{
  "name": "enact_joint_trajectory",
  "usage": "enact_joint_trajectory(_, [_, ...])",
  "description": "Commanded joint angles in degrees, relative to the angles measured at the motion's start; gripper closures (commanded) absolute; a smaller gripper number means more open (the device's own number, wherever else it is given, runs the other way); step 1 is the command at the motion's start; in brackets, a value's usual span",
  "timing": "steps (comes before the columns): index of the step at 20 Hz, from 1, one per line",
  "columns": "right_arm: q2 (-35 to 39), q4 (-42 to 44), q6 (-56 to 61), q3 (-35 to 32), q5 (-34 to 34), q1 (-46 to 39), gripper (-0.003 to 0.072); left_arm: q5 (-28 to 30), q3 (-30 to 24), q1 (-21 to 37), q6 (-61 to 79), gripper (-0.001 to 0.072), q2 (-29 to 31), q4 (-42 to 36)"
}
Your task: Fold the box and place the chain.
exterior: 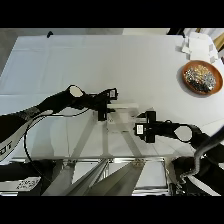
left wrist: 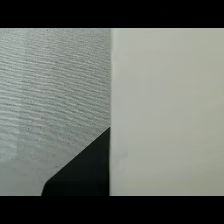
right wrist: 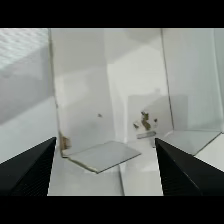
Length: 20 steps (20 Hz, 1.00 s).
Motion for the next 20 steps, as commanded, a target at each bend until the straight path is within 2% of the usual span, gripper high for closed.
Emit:
enact_joint_trajectory(1, [-2.8,0.6,-0.3,-0.1,-6.4,0.0,0.0001,0.0,0.0,0.0,0.0,0.0697,0.0,0.0])
enact_joint_trajectory(13, [-2.8,0.6,-0.3,3.1,-7.3,0.0,0.0001,0.0,0.0,0.0,0.0,0.0697,0.0,0.0])
enact_joint_trajectory(16, [-2.8,0.6,-0.2,4.5,-4.2,-3.1,0.0001,0.0,0.0,0.0,0.0,0.0697,0.0,0.0])
enact_joint_trajectory(20, [-4.0,7.6,-1.5,4.9,-0.3,-6.3,0.0001,0.0,0.0,0.0,0.0,0.0697,0.0,0.0])
